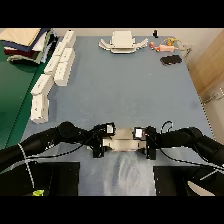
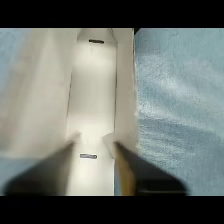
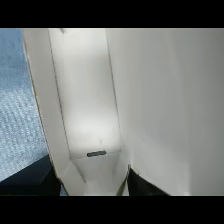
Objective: Fold the box.
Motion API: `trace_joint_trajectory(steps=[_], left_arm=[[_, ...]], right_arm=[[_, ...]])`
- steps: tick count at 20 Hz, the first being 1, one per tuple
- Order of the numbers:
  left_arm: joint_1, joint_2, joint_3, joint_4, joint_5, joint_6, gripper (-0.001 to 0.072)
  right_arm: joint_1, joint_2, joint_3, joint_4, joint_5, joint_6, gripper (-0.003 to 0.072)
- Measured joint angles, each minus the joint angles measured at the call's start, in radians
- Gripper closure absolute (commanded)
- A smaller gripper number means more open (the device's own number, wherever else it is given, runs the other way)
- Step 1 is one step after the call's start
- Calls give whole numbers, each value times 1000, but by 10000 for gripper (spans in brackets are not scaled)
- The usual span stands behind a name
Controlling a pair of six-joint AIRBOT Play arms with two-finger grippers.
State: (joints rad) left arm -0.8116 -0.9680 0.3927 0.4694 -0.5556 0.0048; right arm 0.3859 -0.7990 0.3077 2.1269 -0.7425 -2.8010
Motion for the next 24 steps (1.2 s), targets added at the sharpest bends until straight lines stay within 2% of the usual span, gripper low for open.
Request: trace_joint_trajectory(steps=[6,7,9,12,16,21,24], left_arm=[[0,0,0,-3,-2,26,164],[0,0,0,-3,-2,28,205],[0,0,0,-3,-3,27,700],[1,13,1,45,-6,-71,696],[3,93,15,270,-53,-422,696],[19,297,48,576,-207,-991,696],[93,408,54,754,-321,-1367,696]], right_arm=[[0,0,0,0,0,1,223],[0,0,0,0,0,1,223],[0,0,0,0,0,0,223],[1,0,0,1,2,0,223],[1,0,0,1,2,0,223],[1,0,0,1,1,0,223],[1,0,0,1,1,0,223]])
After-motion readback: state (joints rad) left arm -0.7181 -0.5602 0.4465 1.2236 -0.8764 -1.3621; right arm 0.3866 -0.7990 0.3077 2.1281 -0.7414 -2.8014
